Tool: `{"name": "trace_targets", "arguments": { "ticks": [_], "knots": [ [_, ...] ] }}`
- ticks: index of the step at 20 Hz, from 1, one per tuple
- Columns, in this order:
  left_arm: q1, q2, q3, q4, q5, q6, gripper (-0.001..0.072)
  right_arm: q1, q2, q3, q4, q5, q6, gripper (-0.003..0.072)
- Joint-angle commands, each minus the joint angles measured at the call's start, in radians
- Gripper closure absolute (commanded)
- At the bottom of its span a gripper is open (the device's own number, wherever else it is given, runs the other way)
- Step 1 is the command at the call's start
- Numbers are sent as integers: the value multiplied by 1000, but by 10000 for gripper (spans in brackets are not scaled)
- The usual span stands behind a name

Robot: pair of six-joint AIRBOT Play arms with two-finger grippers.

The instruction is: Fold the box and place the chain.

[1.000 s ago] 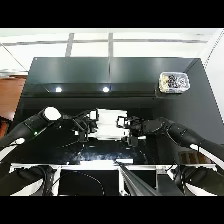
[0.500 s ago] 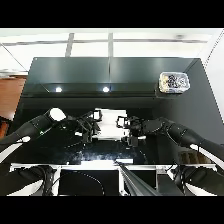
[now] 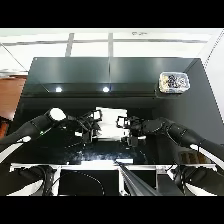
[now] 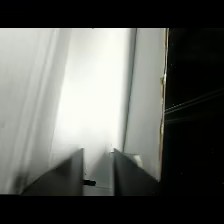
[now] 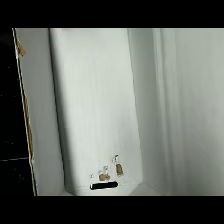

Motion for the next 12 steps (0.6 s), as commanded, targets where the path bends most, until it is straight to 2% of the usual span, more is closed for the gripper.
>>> {"name": "trace_targets", "arguments": {
  "ticks": [1, 5, 8, 12],
  "knots": [
    [28, 35, 20, 116, -18, -89, 682, 1, -1, 0, 0, 0, 0, 150],
    [157, 150, 45, 325, -97, -312, 682, 1, -1, 0, 0, 0, 0, 151],
    [343, 211, 45, 346, -163, -647, 682, 1, -1, 0, 0, 0, 0, 150],
    [575, 177, 32, 346, -288, -996, 680, 1, -1, 0, 0, 0, 0, 150]
  ]
}}
